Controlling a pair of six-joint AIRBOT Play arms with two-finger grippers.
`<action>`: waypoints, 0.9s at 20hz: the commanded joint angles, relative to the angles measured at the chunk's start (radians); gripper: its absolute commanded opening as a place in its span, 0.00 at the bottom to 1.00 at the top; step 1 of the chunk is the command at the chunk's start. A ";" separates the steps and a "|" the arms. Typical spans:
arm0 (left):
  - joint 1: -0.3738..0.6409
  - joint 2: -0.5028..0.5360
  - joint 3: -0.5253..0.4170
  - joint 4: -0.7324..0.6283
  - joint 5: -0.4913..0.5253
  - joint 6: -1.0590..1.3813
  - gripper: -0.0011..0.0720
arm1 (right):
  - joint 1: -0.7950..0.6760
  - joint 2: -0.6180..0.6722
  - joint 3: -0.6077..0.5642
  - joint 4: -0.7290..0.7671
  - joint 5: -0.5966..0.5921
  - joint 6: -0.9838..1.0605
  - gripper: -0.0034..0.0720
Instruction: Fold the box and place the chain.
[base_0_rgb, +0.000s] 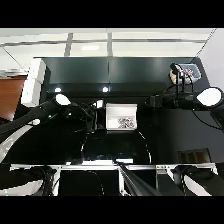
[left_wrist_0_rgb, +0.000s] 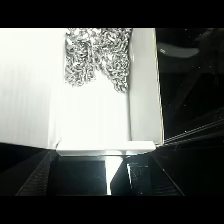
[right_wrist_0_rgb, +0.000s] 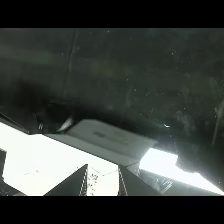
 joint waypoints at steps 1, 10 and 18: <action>-0.011 -0.015 0.001 0.003 0.002 -0.017 0.99 | 0.001 0.000 0.000 0.001 -0.001 0.000 0.34; -0.033 -0.021 0.001 -0.002 0.027 -0.051 0.99 | 0.001 -0.001 0.000 -0.003 -0.002 0.000 0.34; -0.067 -0.021 0.001 -0.060 0.072 -0.052 0.98 | 0.001 -0.001 0.000 -0.014 -0.002 0.000 0.34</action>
